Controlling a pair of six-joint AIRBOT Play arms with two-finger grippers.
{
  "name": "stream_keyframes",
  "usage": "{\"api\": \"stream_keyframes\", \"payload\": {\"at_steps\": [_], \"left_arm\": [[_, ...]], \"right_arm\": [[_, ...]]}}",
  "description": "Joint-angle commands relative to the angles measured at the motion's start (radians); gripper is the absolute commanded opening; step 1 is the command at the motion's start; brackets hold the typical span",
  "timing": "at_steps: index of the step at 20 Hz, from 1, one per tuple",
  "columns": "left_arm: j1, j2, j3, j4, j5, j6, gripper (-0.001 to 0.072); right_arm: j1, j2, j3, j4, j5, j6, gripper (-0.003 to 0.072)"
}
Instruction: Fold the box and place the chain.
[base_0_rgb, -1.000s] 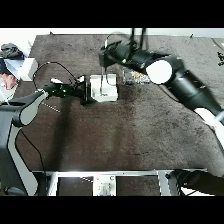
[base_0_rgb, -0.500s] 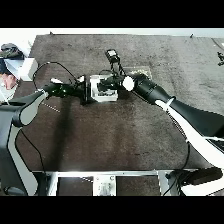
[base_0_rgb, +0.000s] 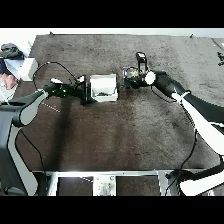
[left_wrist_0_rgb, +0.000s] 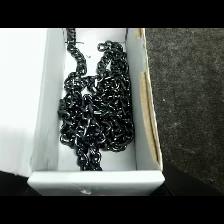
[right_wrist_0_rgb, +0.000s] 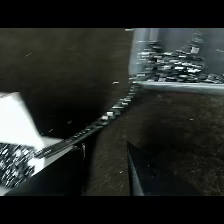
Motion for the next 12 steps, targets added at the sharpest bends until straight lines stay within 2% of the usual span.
{"api": "stream_keyframes", "payload": {"at_steps": [1, 4, 7, 8, 9, 10, 11, 12], "left_arm": [[0.000, 0.000, 0.000, 0.000, 0.000, 0.000, 0.0233], [0.000, 0.000, 0.000, 0.000, 0.000, 0.000, 0.0232], [0.000, 0.000, 0.000, 0.000, 0.000, 0.000, 0.0232], [0.000, 0.000, 0.000, 0.000, 0.000, 0.000, 0.0232], [0.000, 0.000, 0.000, 0.000, 0.000, 0.000, 0.0232], [0.000, 0.000, 0.000, 0.000, 0.000, 0.000, 0.0233], [0.000, 0.000, 0.000, 0.000, 0.000, 0.000, 0.0232], [0.000, 0.000, 0.000, 0.000, 0.000, 0.000, 0.0232]], "right_arm": [[-0.043, -0.064, -0.013, 0.134, -0.089, -0.021, 0.0322], [-0.043, -0.128, -0.011, 0.288, -0.198, -0.084, 0.0322], [-0.043, -0.178, 0.042, 0.370, -0.214, -0.148, 0.0320], [-0.042, -0.197, 0.068, 0.377, -0.209, -0.148, 0.0256], [-0.043, -0.217, 0.092, 0.377, -0.207, -0.148, 0.0138], [-0.043, -0.224, 0.102, 0.376, -0.207, -0.148, 0.0051], [-0.043, -0.219, 0.102, 0.373, -0.200, -0.148, -0.0008], [-0.043, -0.206, 0.101, 0.372, -0.178, -0.148, -0.0008]]}}
